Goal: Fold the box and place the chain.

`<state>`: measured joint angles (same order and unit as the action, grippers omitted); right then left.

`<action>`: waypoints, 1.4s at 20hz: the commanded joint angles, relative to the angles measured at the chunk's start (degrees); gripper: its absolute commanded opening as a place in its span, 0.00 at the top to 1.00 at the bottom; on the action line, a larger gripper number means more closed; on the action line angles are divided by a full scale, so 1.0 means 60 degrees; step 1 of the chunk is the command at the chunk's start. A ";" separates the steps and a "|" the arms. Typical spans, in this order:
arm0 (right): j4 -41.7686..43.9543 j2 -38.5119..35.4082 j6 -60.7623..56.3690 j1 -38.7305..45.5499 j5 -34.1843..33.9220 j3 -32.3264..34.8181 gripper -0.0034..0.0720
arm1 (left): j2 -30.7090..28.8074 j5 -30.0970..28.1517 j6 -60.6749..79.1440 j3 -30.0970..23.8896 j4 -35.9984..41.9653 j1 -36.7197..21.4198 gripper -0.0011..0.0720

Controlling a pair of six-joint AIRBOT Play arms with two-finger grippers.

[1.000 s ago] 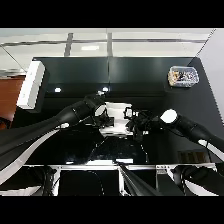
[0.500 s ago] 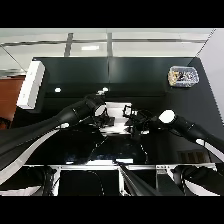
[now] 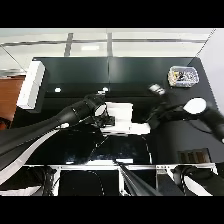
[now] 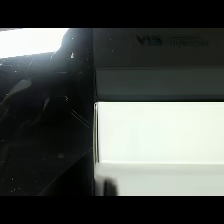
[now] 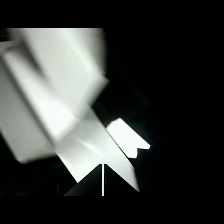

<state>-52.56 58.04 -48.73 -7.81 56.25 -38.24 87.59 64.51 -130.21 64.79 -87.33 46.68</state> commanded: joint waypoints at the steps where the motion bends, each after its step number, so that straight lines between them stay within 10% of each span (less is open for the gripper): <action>1: -0.2073 -0.0579 -0.4940 0.2758 0.0725 0.0138 0.94 | 0.0004 0.0000 0.0007 0.0004 0.0186 -0.0004 0.95; 7: 0.2925 0.0969 -0.2583 0.3472 0.1155 0.2463 0.94 | 0.0004 0.0011 0.0011 0.0004 0.0178 -0.0004 0.95; 19: 0.4495 0.2040 -0.0801 0.0885 0.0900 0.1315 0.93 | 0.0004 0.0015 0.0011 0.0000 0.0178 -0.0004 0.95; 20: 0.4459 0.2040 -0.0801 0.0885 0.1075 0.1169 0.90 | 0.0004 0.0011 0.0011 0.0000 0.0178 -0.0004 0.95; 22: 0.4499 0.2040 -0.0801 0.0885 0.1235 0.1024 0.26 | 0.0004 0.0011 0.0011 0.0000 0.0178 -0.0004 0.95; 28: 0.4940 0.2040 -0.1126 0.0310 0.0736 0.0958 0.32 | 0.0004 0.0004 0.0011 0.0000 0.0178 -0.0004 0.95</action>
<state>-24.34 70.24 -54.02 -3.99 62.76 -32.08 87.61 64.55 -130.15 64.79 -86.24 46.68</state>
